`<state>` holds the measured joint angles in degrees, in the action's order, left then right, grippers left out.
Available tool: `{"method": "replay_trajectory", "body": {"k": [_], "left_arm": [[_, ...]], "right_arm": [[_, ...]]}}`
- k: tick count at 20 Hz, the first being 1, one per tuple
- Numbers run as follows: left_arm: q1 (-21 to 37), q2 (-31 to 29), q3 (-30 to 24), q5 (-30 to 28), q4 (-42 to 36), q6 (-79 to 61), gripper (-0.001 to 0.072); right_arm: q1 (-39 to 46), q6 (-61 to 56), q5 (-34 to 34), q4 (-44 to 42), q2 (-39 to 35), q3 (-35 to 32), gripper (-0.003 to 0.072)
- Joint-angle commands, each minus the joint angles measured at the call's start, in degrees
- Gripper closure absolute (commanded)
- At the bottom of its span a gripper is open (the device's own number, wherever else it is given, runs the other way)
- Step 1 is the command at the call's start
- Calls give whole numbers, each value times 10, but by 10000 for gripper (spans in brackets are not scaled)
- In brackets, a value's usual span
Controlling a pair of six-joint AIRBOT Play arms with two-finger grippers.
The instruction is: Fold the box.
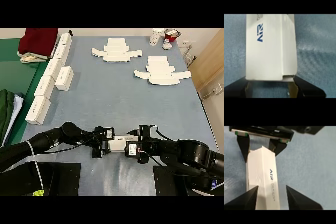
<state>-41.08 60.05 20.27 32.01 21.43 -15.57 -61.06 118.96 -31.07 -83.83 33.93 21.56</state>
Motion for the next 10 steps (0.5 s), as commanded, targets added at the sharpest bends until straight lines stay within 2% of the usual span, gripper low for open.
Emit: {"method": "replay_trajectory", "body": {"k": [1, 10], "left_arm": [[0, 0, 0, 0, 0, 0, 287], [0, 0, 0, 0, 0, 0, 287]], "right_arm": [[0, 0, -10, 14, -1, 8, 175], [4, -6, -20, 3, 51, 8, 180]]}}
